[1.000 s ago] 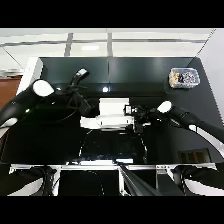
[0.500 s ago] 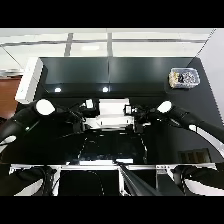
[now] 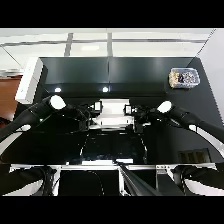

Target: Fold the box and place the chain.

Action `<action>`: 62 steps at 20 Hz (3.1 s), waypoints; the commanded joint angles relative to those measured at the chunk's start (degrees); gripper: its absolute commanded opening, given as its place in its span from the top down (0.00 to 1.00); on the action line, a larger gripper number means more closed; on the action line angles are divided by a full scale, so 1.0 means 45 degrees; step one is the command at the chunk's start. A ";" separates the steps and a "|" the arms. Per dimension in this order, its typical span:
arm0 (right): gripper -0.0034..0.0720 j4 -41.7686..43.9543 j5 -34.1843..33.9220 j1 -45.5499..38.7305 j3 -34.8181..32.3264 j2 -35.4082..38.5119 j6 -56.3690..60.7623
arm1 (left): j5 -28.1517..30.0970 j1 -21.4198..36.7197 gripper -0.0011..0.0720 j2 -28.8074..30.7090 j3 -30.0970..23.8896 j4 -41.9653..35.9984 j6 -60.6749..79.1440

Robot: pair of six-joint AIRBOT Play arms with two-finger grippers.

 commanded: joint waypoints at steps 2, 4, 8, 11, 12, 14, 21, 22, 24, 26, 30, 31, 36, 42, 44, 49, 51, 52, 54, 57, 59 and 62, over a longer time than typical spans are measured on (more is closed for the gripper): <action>0.74 0.0000 0.0000 0.0005 0.0010 -0.0005 0.0005 | 0.0384 -0.0301 0.70 -0.0165 0.0112 -0.0729 0.0622; 0.74 0.0005 0.0000 0.0005 0.0010 -0.0005 0.0005 | 0.0340 -0.0408 0.78 -0.0165 0.0112 -0.0894 0.0612; 0.74 0.0000 0.0000 0.0005 0.0010 -0.0005 0.0000 | 0.0389 -0.0607 0.78 -0.0384 0.0112 -0.1360 0.0612; 0.74 0.0005 0.0000 0.0005 0.0010 -0.0005 0.0005 | 0.0515 -0.0704 0.77 -0.0719 0.0112 -0.1991 0.0573; 0.74 0.0005 0.0000 0.0005 0.0010 -0.0005 0.0005 | 0.0597 -0.0695 0.77 -0.0792 0.0112 -0.1991 0.0568; 0.74 0.0005 0.0000 0.0005 0.0010 -0.0005 0.0005 | 0.0928 -0.0695 0.77 -0.0826 0.0112 -0.1996 0.0389; 0.74 0.0005 0.0000 0.0005 0.0010 -0.0005 0.0005 | 0.0772 -0.0695 0.52 -0.0826 0.0112 -0.2181 0.0248; 0.74 0.0005 0.0000 0.0005 0.0010 -0.0005 0.0005 | 0.0767 -0.0695 0.52 -0.0826 0.0112 -0.2166 0.0068; 0.74 0.0005 0.0000 0.0005 0.0010 -0.0005 0.0005 | 0.0636 -0.0695 0.74 -0.0826 0.0117 -0.2161 -0.0432; 0.74 0.0005 0.0000 0.0005 0.0010 -0.0005 0.0005 | 0.0505 -0.0695 0.69 -0.0821 0.0117 -0.2171 -0.1413; 0.74 0.0005 0.0000 0.0005 0.0010 -0.0005 0.0005 | -0.0355 -0.0427 0.95 -0.0214 0.0568 -0.0636 -0.3779; 0.74 0.0005 0.0000 0.0005 0.0010 -0.0005 0.0005 | -0.0476 -0.0243 0.95 0.0204 0.0704 0.0185 -0.5221; 0.74 0.0005 0.0000 0.0005 0.0010 -0.0005 0.0000 | -0.2608 0.2565 0.95 0.2152 0.0787 0.5173 -1.5980; 0.74 0.0005 0.0000 0.0005 0.0010 -0.0005 0.0005 | -0.4512 0.8111 0.95 0.1817 -0.2127 -0.1972 -1.5946; 0.74 0.0000 0.0000 0.0010 0.0010 -0.0005 0.0005 | -0.4226 0.8038 0.95 0.1511 -0.2778 -0.2244 -1.5800; 0.74 0.0000 0.0000 0.0010 0.0010 -0.0005 0.0005 | -0.2302 0.5790 0.95 -0.0029 -0.2788 -0.3026 -1.5747; 0.74 0.0000 0.0000 0.0005 0.0010 -0.0005 0.0005 | -0.1977 0.4877 0.95 -0.0879 -0.2307 -0.3123 -1.5747; 0.74 0.0000 0.0000 0.0005 0.0010 -0.0005 0.0005 | -0.1972 0.4464 0.95 -0.1219 -0.2006 -0.3128 -1.5737; 0.74 0.0000 0.0000 0.0005 0.0010 -0.0005 0.0005 | -0.2103 0.3677 0.95 -0.1681 -0.1370 -0.3143 -1.5412; 0.74 0.0005 0.0000 0.0005 0.0010 -0.0005 0.0000 | -0.2642 0.3279 0.94 -0.1787 -0.0578 -0.3118 -1.5081; 0.74 0.0005 0.0000 0.0005 0.0010 -0.0005 0.0005 | -0.3371 0.3410 0.54 -0.1787 -0.0126 -0.3118 -1.4814; 0.74 0.0000 0.0000 0.0005 0.0010 -0.0005 0.0005 | -0.3968 0.3400 0.10 -0.1787 0.0408 -0.3143 -1.4800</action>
